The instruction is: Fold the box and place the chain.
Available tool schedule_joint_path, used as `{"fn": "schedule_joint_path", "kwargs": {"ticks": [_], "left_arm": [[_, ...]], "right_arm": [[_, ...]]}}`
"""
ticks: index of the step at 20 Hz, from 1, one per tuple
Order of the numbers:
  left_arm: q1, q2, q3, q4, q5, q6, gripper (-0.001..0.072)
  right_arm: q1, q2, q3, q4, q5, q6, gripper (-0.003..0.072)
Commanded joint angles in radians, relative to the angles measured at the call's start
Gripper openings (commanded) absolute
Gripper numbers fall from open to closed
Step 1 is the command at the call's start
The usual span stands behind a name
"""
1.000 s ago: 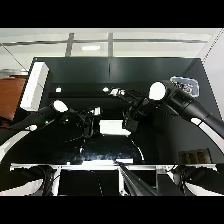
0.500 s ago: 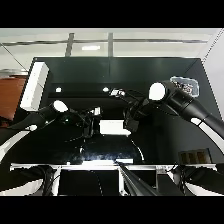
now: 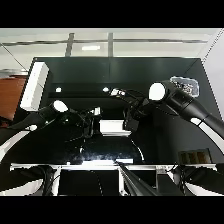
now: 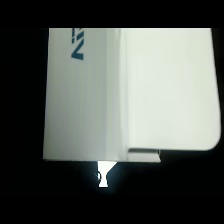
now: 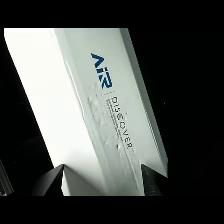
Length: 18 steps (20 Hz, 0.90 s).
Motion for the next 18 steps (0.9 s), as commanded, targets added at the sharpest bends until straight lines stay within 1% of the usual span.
{"fn": "schedule_joint_path", "kwargs": {"ticks": [1, 3, 4, 5, 8, 9, 11, 12, 13, 18], "left_arm": [[-0.001, -0.001, 0.001, 0.0, 0.0, 0.0, 0.0413], [-0.001, -0.001, 0.001, 0.0, 0.0, 0.0, 0.0413], [-0.001, -0.001, 0.001, 0.0, 0.0, 0.0, 0.0413], [-0.001, -0.001, 0.001, 0.0, 0.0, 0.0, 0.0413], [-0.001, -0.001, 0.001, 0.0, 0.0, 0.0, 0.0413], [-0.001, -0.001, 0.001, 0.0, 0.0, 0.0, 0.0413], [-0.001, -0.001, 0.001, 0.0, 0.0, 0.0, 0.0413], [-0.001, -0.001, 0.001, 0.0, 0.0, 0.0, 0.0413], [-0.001, -0.001, 0.001, 0.0, 0.0, 0.0, 0.0413], [-0.001, -0.001, 0.001, 0.0, 0.0, 0.0, 0.0413]], "right_arm": [[0.001, -0.002, 0.0, -0.006, 0.0, 0.008, 0.0542], [0.001, -0.002, 0.0, -0.024, -0.001, 0.032, 0.0541], [0.0, -0.002, 0.0, -0.033, -0.001, 0.042, 0.0468], [0.001, -0.002, 0.0, -0.04, -0.001, 0.042, 0.0445], [0.0, -0.002, 0.0, -0.044, -0.002, 0.042, 0.0443], [0.001, -0.002, 0.0, -0.043, -0.002, 0.042, 0.0413], [0.001, -0.002, 0.0, -0.043, -0.002, 0.042, 0.0408], [0.001, -0.002, 0.0, -0.043, -0.002, 0.042, 0.0281], [0.001, -0.002, 0.0, -0.043, -0.001, 0.042, 0.0202], [0.001, -0.002, 0.0, -0.042, -0.002, 0.042, 0.0206]]}}
